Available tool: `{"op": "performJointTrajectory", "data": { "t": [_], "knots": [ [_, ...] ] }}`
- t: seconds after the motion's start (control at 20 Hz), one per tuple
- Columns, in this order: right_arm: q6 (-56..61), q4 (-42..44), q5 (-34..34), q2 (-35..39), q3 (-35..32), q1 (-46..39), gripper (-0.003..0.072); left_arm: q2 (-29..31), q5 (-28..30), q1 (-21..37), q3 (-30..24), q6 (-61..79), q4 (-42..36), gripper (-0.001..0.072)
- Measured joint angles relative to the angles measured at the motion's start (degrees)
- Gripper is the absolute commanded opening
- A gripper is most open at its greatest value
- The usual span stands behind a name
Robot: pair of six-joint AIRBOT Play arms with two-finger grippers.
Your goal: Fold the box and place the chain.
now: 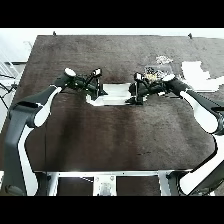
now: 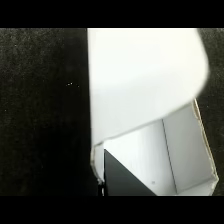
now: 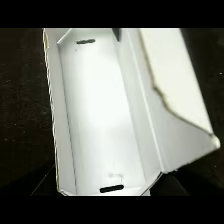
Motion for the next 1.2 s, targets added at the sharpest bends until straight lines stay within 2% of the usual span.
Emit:
{"op": "performJointTrajectory", "data": {
  "t": [0.6, 1.2],
  "knots": [
    [-0.9, 0.1, 4.7, -6.4, 4.8, 0.0, 0.0663, 0.0, 0.0, 0.0, 0.0, 0.0, 0.0, 0.0022],
    [-2.3, 1.5, 5.9, -8.0, 5.9, 0.0, 0.0627, 0.0, 0.1, 0.0, 0.0, 0.0, 0.0, 0.0022]
  ]
}}
